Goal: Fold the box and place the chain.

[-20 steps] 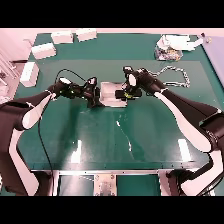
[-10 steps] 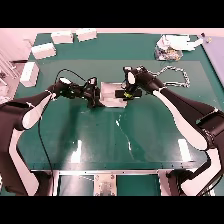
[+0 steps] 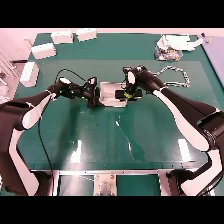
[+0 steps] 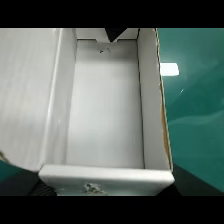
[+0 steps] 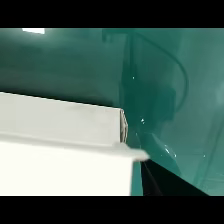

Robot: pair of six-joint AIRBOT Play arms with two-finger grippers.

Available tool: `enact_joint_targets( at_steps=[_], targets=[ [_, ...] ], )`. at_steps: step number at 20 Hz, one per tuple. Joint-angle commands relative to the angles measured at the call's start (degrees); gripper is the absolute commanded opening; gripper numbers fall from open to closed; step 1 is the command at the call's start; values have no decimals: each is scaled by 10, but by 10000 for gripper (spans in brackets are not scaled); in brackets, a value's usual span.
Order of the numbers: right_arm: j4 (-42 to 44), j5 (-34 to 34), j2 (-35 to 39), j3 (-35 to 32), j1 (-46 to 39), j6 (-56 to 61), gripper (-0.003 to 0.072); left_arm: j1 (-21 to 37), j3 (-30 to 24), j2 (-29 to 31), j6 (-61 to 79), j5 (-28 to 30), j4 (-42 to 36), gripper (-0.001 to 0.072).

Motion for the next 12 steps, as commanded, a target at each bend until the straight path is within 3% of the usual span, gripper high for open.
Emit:
enact_joint_targets(
  at_steps=[1, 9, 12],
  targets=[
    [-19, -2, 20, 1, -1, 5, 451, 0, 0, 0, 0, -2, 0, 353],
    [-26, -3, 111, 2, -11, -17, 450, 0, 0, 0, 0, -2, 0, 353],
    [-26, -4, 162, 2, -18, -83, 451, 0, 0, 0, 0, -2, 0, 353]
  ],
)
